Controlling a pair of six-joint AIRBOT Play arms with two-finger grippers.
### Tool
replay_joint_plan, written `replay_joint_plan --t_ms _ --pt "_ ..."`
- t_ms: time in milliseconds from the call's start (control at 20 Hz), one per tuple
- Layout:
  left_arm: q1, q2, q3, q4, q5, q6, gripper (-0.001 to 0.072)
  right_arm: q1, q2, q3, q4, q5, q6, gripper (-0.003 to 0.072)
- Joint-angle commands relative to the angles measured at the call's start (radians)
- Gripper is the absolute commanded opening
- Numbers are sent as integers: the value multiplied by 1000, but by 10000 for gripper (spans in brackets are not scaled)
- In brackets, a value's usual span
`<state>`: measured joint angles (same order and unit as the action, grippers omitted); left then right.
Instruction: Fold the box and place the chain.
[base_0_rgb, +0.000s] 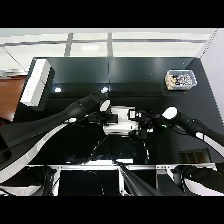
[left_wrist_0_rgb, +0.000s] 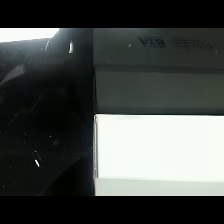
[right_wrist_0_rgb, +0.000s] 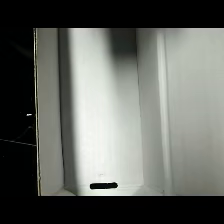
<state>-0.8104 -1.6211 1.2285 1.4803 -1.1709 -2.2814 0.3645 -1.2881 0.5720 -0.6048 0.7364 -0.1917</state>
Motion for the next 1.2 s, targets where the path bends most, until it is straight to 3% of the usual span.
replay_joint_plan --t_ms 0,100,150,200,250,400,450,500,1000,1050,1100,1150 --pt "-7 -3 2 0 6 -4 22 1 -1 0 2 0 0 177" --pt "-7 -3 2 -4 6 -4 29 1 -1 0 2 0 0 177" --pt "-7 -3 2 -5 6 -4 120 1 -1 0 2 0 0 177" --pt "-7 -3 3 -5 1 -4 282 1 -1 0 2 0 0 177" --pt "-7 -3 5 -5 -10 -4 333 1 -1 0 2 0 0 177" --pt "-7 -3 7 -3 -19 0 331 1 -1 0 2 0 0 177" --pt "-7 -3 7 -3 -17 0 238 1 -1 0 2 0 0 177" --pt "-7 -3 7 -3 -17 0 41 1 -1 0 2 0 0 177" --pt "-7 -3 7 -5 -19 3 24 1 -1 0 5 3 0 178" --pt "-7 -3 7 -5 -23 4 24 0 0 0 5 23 6 230" --pt "-7 -3 7 -5 -29 4 24 -2 5 1 4 33 30 509" --pt "-7 -3 7 -4 -35 3 24 -4 21 1 -4 35 91 692"
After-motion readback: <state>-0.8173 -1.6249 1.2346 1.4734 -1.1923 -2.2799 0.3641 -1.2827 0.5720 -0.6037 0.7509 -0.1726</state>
